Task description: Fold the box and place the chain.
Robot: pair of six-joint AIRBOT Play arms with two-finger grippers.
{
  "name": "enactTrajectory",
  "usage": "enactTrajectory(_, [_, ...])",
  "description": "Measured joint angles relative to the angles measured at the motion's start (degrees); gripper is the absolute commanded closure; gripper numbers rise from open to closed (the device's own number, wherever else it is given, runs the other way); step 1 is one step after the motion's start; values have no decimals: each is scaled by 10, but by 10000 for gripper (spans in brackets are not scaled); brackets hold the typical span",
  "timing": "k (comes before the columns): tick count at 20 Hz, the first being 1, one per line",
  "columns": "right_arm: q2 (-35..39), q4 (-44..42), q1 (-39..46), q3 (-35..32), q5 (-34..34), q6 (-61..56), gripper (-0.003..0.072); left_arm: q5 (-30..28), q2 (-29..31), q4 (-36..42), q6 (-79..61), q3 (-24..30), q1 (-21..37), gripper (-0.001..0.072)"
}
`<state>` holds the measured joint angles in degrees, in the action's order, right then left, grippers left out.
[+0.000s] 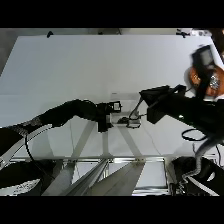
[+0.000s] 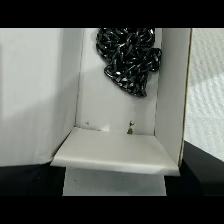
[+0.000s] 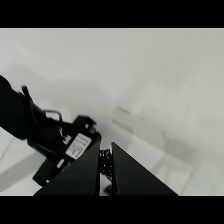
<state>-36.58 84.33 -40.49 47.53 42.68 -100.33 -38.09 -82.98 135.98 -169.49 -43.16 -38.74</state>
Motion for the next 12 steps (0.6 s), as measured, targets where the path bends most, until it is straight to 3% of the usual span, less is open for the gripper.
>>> enactTrajectory(7, [-130,-22,-3,0,100,-49,673,0,0,0,0,0,0,435])
enactTrajectory(12, [-223,-43,-3,0,130,-57,673,0,0,0,0,0,0,435])
